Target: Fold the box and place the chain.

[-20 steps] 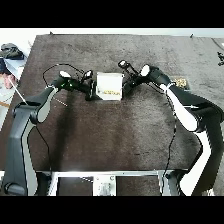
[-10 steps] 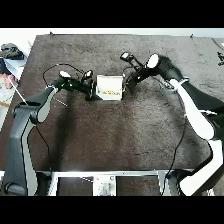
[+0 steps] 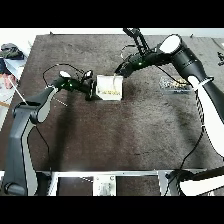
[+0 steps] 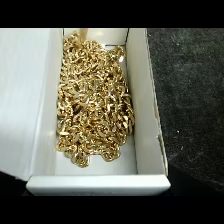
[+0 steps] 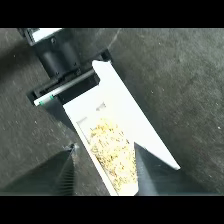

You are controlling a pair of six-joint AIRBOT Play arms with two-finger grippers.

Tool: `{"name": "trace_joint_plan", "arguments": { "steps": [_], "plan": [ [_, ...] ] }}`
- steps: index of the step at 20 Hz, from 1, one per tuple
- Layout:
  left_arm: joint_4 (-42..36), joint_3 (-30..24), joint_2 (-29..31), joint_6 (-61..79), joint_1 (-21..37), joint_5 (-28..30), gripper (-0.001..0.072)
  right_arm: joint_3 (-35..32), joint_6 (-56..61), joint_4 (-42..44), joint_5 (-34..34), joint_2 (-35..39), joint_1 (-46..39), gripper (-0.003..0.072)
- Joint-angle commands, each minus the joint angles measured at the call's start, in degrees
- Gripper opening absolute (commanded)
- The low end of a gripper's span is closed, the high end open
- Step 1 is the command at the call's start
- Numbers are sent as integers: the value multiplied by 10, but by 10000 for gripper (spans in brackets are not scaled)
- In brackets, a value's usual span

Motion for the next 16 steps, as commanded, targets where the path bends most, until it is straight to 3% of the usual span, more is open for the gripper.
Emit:
{"name": "trace_joint_plan", "arguments": {
  "steps": [1,4,5,7,8,12,16],
  "plan": [
    [0,0,0,0,0,0,278,0,13,-9,-13,-2,10,243],
    [0,0,0,0,0,0,278,0,22,-4,-41,0,-4,217],
    [0,0,0,0,0,0,278,0,26,-4,-64,-1,-8,54],
    [0,0,0,0,0,0,278,0,26,-4,-98,-6,-16,39],
    [0,0,0,0,0,0,278,0,24,-5,-95,-11,-19,-9],
    [0,0,0,0,0,0,279,1,-27,15,-86,-59,-36,-9],
    [0,0,0,0,0,0,278,1,-122,148,-87,-104,-62,-8]
  ]
}}
